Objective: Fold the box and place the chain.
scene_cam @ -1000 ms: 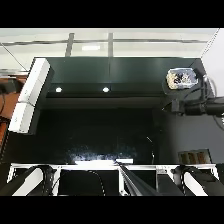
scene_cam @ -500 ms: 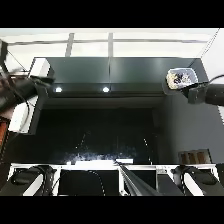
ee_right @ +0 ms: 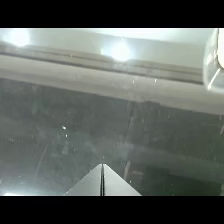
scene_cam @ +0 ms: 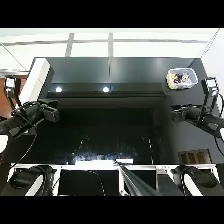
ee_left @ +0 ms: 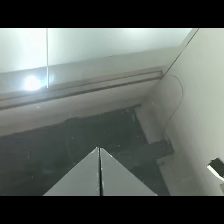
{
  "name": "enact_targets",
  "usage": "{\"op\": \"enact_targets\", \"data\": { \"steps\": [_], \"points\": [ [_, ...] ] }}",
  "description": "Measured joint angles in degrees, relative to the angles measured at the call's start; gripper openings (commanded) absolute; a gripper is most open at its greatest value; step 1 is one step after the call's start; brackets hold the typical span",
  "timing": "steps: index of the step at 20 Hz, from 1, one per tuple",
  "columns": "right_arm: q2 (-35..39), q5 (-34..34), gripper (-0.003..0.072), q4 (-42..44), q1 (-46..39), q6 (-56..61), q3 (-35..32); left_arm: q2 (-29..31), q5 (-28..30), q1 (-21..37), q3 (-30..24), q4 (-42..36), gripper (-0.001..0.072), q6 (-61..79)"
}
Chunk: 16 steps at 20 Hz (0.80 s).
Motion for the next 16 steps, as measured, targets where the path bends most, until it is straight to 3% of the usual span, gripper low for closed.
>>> {"op": "enact_targets", "data": {
  "steps": [16],
  "points": [
    [0.2,-0.3,0.0017,-0.1,0.1,0.3,-1.4,0.5,0.2,0.0,-0.7,0.3,0.0029,-0.7]
  ]
}}
